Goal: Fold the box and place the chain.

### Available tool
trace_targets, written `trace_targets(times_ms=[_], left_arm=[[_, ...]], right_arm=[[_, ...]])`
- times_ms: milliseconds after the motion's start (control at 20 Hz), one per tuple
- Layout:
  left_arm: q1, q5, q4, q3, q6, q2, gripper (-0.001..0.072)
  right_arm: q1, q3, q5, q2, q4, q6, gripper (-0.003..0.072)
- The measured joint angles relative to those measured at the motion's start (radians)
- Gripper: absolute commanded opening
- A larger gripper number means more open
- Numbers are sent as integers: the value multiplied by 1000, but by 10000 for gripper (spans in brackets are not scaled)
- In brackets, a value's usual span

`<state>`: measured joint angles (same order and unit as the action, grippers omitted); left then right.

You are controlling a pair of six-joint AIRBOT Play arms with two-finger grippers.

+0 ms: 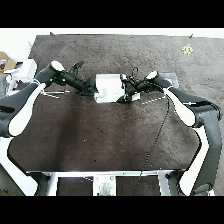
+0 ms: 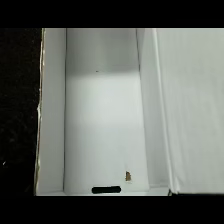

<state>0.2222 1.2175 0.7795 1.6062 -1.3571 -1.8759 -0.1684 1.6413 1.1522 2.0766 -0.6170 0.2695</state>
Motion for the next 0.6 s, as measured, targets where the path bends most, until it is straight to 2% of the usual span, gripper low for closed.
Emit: trace_targets(times_ms=[400, 600], left_arm=[[90, -24, 241, 98, -202, 0, 363], [120, -50, 304, 118, -276, 0, 362]], right_arm=[[0, 0, 0, 0, 0, 0, 386], [0, 0, 0, 0, 0, 0, 386]])
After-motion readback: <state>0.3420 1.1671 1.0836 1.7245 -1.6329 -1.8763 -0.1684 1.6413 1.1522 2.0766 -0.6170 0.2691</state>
